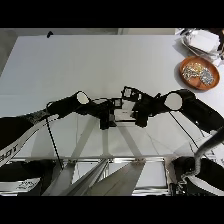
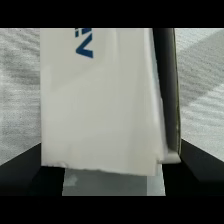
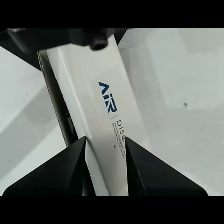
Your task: Fold the box and place the chain.
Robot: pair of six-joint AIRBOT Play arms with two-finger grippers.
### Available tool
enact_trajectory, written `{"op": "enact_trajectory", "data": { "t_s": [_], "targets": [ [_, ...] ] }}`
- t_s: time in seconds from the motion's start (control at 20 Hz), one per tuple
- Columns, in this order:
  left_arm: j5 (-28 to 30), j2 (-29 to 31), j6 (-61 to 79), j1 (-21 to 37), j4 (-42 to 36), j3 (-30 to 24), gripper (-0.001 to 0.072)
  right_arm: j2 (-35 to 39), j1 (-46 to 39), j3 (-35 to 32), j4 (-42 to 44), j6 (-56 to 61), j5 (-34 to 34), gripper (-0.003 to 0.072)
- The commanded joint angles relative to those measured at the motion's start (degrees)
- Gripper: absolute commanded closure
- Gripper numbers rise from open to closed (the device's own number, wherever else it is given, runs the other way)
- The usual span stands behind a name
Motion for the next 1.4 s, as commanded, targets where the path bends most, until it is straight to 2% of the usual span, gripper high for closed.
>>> {"op": "enact_trajectory", "data": {
  "t_s": [0.0,0.65,0.75,0.8,1.15,1.3,1.35],
  "targets": [
    [-0.02,0.04,0.04,-0.04,0.04,0.02,0.0385,-0.02,0.15,-0.66,-0.22,0.28,0.61,0.0448],
    [0.0,0.02,0.04,-0.02,0.04,0.02,0.0385,0.02,1.92,-3.04,0.02,0.28,0.61,0.044],
    [-0.02,0.04,0.02,-0.02,0.04,0.02,0.0385,0.39,1.92,-3.04,0.07,0.28,-0.13,0.0339],
    [-0.02,0.04,0.04,-0.02,0.04,0.02,0.0385,0.74,1.88,-3.04,0.2,0.28,-0.35,0.032],
    [-0.02,0.02,0.04,-0.02,0.04,0.02,0.0385,4.26,1.86,-3.04,2.29,0.22,-2.73,0.0321],
    [-0.02,0.04,0.04,-0.02,0.04,0.02,0.0385,6.86,0.59,-3.04,7.37,-0.42,-2.62,0.0327],
    [0.0,0.04,0.04,-0.02,0.04,0.02,0.0385,7.41,-0.68,-3.04,9.75,-0.42,-2.19,0.0382]
  ]
}}
